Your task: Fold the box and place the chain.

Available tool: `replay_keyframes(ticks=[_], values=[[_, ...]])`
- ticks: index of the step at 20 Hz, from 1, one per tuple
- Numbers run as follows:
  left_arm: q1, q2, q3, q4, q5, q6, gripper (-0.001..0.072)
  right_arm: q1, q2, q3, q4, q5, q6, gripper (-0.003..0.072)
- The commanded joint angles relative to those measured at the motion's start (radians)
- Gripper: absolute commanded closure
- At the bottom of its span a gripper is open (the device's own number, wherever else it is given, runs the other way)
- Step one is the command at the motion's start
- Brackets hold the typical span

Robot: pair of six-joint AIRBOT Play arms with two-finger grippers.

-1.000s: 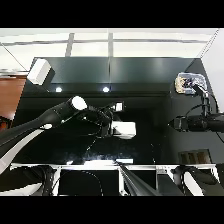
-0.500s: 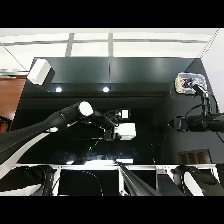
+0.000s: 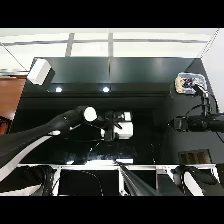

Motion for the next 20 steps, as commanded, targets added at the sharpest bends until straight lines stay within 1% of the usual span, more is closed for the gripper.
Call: replay_keyframes(ticks=[1, 2, 4, 7, 9, 10, 11, 13, 15, 20], values=[[0.111, 0.072, 0.0, 0.093, -0.006, -0.168, 0.0361, 0.0, 0.0, 0.0, 0.0, 0.0, 0.001, 0.0679], [0.171, 0.092, 0.0, 0.128, -0.019, -0.227, 0.0361, 0.0, 0.0, 0.0, 0.0, 0.0, 0.001, 0.0679], [0.327, 0.121, 0.0, 0.208, -0.061, -0.35, 0.0361, 0.0, 0.0, 0.0, 0.0, -0.001, 0.0, 0.0679], [0.625, 0.128, 0.0, 0.323, -0.132, -0.485, 0.0361, 0.0, 0.0, 0.0, 0.0, -0.008, 0.0, 0.0679], [0.844, 0.128, 0.0, 0.36, -0.149, -0.55, 0.0361, 0.0, 0.0, 0.0, 0.0, -0.008, 0.0, 0.068], [0.948, 0.128, 0.001, 0.349, -0.144, -0.575, 0.0361, 0.0, 0.0, 0.0, 0.0, -0.008, 0.0, 0.0679], [1.048, 0.127, 0.001, 0.326, -0.117, -0.584, 0.0361, 0.0, 0.0, 0.0, 0.0, -0.008, 0.0, 0.0679], [1.188, 0.111, 0.005, 0.314, -0.05, -0.584, 0.036, 0.0, 0.0, 0.0, 0.0, -0.008, 0.001, 0.0679], [1.257, 0.066, 0.037, 0.288, -0.028, -0.583, 0.0359, 0.0, 0.0, 0.0, 0.001, -0.01, -0.001, 0.0681], [1.239, -0.076, 0.211, 0.29, -0.021, -0.539, 0.0359, 0.0, 0.0, 0.0, 0.0, -0.031, -0.001, 0.0681]])
